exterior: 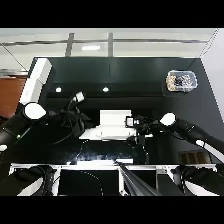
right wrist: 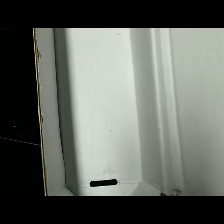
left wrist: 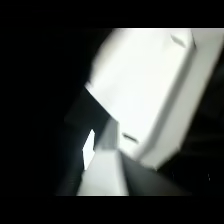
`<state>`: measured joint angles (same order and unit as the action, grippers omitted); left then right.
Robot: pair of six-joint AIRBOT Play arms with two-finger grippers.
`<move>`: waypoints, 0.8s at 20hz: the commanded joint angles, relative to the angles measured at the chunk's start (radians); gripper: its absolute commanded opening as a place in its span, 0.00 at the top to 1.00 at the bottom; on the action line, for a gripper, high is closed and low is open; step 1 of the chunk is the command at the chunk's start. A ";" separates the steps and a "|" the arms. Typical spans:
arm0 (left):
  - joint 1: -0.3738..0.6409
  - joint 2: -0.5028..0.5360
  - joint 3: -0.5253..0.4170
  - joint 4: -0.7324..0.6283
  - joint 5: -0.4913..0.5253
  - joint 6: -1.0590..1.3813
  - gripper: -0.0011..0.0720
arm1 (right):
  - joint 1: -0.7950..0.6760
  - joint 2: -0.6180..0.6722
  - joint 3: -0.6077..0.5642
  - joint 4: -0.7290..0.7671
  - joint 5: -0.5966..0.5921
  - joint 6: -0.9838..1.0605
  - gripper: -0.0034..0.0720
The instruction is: Fold the box and place the chain.
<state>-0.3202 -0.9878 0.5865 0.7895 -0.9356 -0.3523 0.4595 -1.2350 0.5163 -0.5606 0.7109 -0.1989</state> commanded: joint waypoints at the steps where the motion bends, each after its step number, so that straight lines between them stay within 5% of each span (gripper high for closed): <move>1: 0.018 0.029 -0.101 0.043 -0.028 0.319 0.02 | 0.001 -0.001 0.000 0.001 0.000 0.001 0.30; 14: -0.211 -0.095 -0.122 -0.084 0.296 0.410 0.06 | 0.001 -0.001 0.000 0.000 0.000 0.001 0.30; 16: -0.217 -0.095 -0.122 -0.093 0.302 0.410 0.31 | 0.001 -0.001 0.000 0.000 0.000 0.000 0.30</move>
